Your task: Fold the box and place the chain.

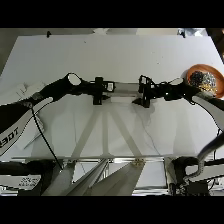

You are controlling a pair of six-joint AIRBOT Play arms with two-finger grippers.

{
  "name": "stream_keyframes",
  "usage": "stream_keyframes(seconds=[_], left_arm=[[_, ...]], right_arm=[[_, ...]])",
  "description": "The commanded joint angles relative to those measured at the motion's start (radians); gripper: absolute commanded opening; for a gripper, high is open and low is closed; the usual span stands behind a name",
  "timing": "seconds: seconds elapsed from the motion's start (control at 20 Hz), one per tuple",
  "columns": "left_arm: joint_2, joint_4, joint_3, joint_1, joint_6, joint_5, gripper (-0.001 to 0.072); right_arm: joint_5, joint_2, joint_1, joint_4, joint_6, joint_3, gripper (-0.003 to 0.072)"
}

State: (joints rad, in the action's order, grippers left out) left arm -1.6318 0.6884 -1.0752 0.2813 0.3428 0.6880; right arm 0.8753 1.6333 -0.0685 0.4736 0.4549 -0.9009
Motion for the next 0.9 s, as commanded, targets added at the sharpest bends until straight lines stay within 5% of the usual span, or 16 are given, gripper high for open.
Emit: stream_keyframes(seconds=[0.0, 0.6, 0.85], left_arm=[[-0.005, -0.025, 0.000, 0.001, 0.053, -0.001, 0.0281], [-0.067, -0.026, 0.000, -0.008, 0.061, -0.015, 0.0281], [-0.066, -0.029, 0.000, -0.073, 0.061, 0.118, 0.0281]], right_arm=[[-0.001, 0.001, 0.000, 0.000, -0.002, 0.000, 0.0435], [-0.001, 0.001, 0.000, 0.000, -0.002, 0.000, 0.0435], [0.000, 0.001, 0.000, 0.000, -0.002, 0.000, 0.0435]])
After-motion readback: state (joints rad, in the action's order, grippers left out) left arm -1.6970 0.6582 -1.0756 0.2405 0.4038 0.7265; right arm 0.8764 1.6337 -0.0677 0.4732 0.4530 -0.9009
